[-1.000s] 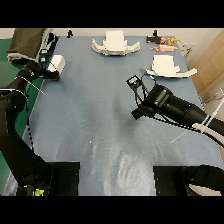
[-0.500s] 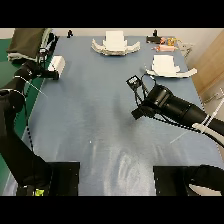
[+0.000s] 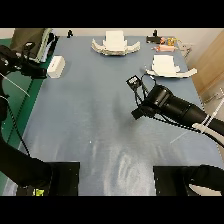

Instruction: Fold the box.

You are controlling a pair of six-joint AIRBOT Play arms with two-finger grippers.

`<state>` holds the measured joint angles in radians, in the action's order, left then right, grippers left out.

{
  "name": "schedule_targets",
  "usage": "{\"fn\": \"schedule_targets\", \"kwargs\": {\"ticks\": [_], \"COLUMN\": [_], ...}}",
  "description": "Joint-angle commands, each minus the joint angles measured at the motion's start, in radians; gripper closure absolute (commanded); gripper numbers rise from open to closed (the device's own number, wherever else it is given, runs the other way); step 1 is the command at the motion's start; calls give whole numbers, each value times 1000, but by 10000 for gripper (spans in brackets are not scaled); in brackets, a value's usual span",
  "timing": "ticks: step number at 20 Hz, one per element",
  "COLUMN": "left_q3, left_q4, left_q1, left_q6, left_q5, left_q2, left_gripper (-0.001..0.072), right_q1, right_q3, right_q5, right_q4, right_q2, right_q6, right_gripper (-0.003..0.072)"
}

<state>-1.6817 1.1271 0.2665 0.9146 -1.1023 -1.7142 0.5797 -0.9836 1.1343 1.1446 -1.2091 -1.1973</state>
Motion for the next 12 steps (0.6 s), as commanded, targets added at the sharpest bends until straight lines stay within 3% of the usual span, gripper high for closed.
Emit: {"fn": "schedule_targets", "kwargs": {"ticks": [1, 4, 6, 12], "left_q3": [0, 18, 83, 510], "left_q4": [-78, -86, -81, 12], "left_q1": [-29, -131, -214, -537], "left_q6": [46, 96, 111, 213], "left_q5": [-230, -271, -258, -21], "left_q2": [103, 203, 284, 591], "left_gripper": [699, 702, 702, 701], "right_q1": [0, 0, 0, 0], "right_q3": [-1, -1, -1, -1], "right_q5": [0, 0, 0, 0], "right_q4": [0, 0, 0, 0], "right_q2": [-1, -1, -1, -1], "right_q6": [0, 0, 0, 0], "right_gripper": [682, 682, 683, 682]}}
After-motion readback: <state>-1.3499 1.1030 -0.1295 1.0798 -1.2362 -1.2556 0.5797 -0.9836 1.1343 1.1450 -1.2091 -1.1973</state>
